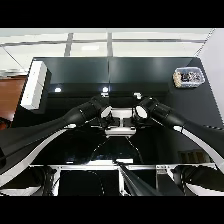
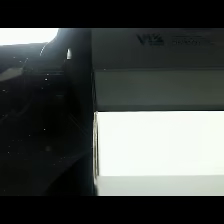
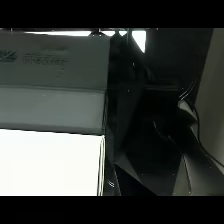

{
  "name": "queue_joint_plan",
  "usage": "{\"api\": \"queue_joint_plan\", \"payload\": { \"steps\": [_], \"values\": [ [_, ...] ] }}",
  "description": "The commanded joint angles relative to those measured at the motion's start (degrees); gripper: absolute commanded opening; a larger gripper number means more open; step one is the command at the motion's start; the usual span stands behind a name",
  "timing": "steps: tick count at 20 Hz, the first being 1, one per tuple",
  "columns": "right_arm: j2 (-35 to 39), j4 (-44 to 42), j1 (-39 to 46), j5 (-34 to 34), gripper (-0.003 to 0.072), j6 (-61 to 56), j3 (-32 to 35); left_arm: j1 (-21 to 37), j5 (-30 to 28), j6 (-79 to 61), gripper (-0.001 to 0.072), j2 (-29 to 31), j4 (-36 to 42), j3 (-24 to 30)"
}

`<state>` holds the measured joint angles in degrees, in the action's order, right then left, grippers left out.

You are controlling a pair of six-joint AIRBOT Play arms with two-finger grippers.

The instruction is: Fold the box and place the chain.

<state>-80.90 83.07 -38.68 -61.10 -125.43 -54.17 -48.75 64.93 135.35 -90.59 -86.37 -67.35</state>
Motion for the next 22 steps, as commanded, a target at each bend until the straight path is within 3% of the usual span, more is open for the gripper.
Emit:
{"api": "queue_joint_plan", "payload": {
  "steps": [1, 2, 5, 6, 8, 9, 12, 15, 18, 20, 22],
  "values": [
    [0.04, -0.28, -0.02, 0.07, 0.0169, -0.20, -0.04, 0.00, -0.13, 0.00, 0.0029, 0.04, 0.11, -0.04],
    [0.04, -0.57, -0.02, 0.09, 0.0038, -0.22, -0.04, 0.00, -0.13, 0.00, 0.0029, 0.04, 0.11, -0.04],
    [0.04, -0.61, -0.02, 0.26, 0.0017, -0.15, -0.07, 0.00, -0.15, 0.00, 0.0029, 0.04, 0.09, -0.04],
    [0.04, -0.70, -0.02, 0.28, 0.0040, -0.13, -0.09, 0.00, -0.15, 0.00, 0.0029, 0.04, 0.09, -0.04],
    [0.28, -0.42, 0.11, 0.11, 0.0412, 0.98, -0.63, 0.00, -0.15, 0.00, 0.0029, 0.04, 0.09, -0.04],
    [0.79, 0.13, 0.11, -0.31, 0.0444, 1.49, -1.03, 0.00, -0.04, -0.02, 0.0029, 0.04, 0.11, -0.04],
    [5.40, 2.29, 0.13, -2.38, 0.0444, 5.35, -1.53, 0.00, 0.09, 0.02, 0.0029, 0.04, 0.09, -0.04],
    [15.28, 8.31, 0.13, -5.20, 0.0444, 9.22, -1.53, 0.00, 0.11, 0.00, 0.0030, 0.04, 0.09, -0.04],
    [26.23, 26.12, 2.16, -6.36, 0.0444, 10.23, -1.53, 0.00, 0.11, 0.00, 0.0030, 0.04, 0.02, -0.04],
    [28.61, 38.21, 8.17, -5.44, 0.0444, 10.23, -1.53, 0.02, 0.09, -0.02, 0.0030, 0.04, 0.02, -0.04],
    [27.45, 39.89, 18.62, 0.50, 0.0444, 11.30, -1.51, 0.00, 0.07, 0.00, 0.0030, 0.02, 0.09, -0.04]
  ]
}}
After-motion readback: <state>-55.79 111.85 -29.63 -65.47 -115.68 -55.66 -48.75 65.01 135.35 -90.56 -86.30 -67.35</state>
